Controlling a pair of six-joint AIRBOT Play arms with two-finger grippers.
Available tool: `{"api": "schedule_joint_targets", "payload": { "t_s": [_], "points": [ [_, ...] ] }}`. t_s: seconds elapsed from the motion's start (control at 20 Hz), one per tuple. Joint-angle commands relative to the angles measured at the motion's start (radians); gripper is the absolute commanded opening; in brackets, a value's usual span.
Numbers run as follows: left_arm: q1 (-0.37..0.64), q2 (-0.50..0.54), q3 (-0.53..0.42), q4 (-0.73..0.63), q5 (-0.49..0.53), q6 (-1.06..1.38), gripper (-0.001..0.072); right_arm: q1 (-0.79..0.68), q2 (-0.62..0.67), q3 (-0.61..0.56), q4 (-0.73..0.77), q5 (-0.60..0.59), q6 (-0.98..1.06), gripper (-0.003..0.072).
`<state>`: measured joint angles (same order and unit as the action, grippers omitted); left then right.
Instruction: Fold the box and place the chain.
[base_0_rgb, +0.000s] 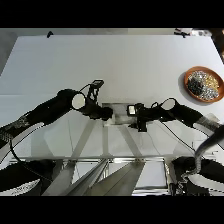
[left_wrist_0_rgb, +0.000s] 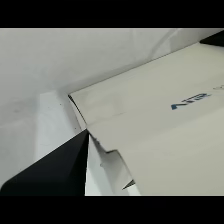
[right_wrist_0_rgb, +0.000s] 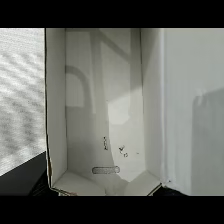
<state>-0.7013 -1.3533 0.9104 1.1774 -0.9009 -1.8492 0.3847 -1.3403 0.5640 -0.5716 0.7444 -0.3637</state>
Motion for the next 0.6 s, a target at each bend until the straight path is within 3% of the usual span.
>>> {"api": "schedule_joint_targets", "payload": {
  "t_s": [0.0,0.55],
  "points": [
    [-0.014,-0.005,0.035,0.111,-0.085,-0.109,0.0349,0.001,0.0,0.0,0.001,0.0,0.0,0.0345],
    [-0.095,-0.094,0.064,0.119,-0.086,-0.245,0.0348,0.001,0.0,0.0,0.001,0.0,0.0,0.0345]
  ]
}}
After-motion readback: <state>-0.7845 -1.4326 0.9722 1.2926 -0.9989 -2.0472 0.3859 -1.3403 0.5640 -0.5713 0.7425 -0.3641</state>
